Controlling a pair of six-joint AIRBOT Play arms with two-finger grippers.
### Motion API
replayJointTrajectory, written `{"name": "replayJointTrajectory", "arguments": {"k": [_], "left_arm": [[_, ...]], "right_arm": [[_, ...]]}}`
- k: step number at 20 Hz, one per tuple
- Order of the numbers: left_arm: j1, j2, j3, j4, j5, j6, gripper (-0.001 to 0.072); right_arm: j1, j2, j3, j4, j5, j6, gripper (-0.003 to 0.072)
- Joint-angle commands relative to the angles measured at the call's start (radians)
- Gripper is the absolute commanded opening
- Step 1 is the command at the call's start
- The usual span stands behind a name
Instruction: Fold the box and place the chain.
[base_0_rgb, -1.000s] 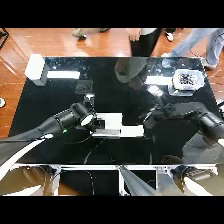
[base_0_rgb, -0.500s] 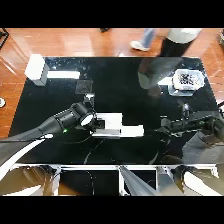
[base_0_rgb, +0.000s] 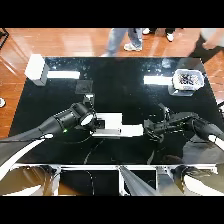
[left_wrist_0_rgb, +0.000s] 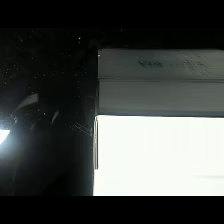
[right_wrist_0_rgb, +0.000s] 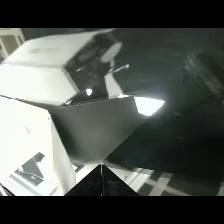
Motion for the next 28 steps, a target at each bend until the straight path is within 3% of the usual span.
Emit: {"name": "replayJointTrajectory", "arguments": {"k": [1, 11, 12, 13, 14, 20, 21, 22, 23, 28], "left_arm": [[-0.001, 0.000, -0.001, -0.002, -0.006, 0.002, 0.0021], [-0.001, 0.000, -0.001, -0.002, -0.005, 0.002, 0.0021], [-0.001, 0.000, -0.001, -0.002, -0.005, 0.002, 0.0021], [-0.001, 0.000, -0.001, -0.002, -0.005, 0.002, 0.0021], [-0.001, 0.000, -0.001, -0.002, -0.005, 0.002, 0.0021], [-0.001, 0.000, -0.001, -0.002, -0.005, 0.002, 0.0021], [-0.001, 0.000, -0.001, -0.002, -0.005, 0.002, 0.0021], [-0.001, 0.000, -0.001, -0.002, -0.005, 0.002, 0.0021], [-0.001, 0.000, -0.001, -0.001, -0.005, 0.002, 0.0021], [-0.001, 0.000, -0.001, -0.002, -0.005, 0.002, 0.0021]], "right_arm": [[0.080, -0.005, -0.001, 0.021, 0.074, 0.019, 0.0028], [0.128, -0.005, 0.041, 0.068, 0.077, 0.022, 0.0040], [0.128, -0.005, 0.043, 0.071, 0.066, 0.022, 0.0160], [0.128, -0.005, 0.045, 0.070, 0.048, 0.022, 0.0341], [0.128, -0.005, 0.045, 0.070, 0.031, 0.021, 0.0383], [0.182, -0.005, 0.092, 0.070, -0.002, 0.021, 0.0385], [0.203, -0.005, 0.115, 0.069, -0.009, 0.021, 0.0463], [0.219, -0.005, 0.138, 0.066, -0.022, 0.021, 0.0631], [0.228, -0.005, 0.162, 0.062, -0.038, 0.021, 0.0665], [0.240, -0.005, 0.201, 0.062, -0.040, 0.045, 0.0664]]}}
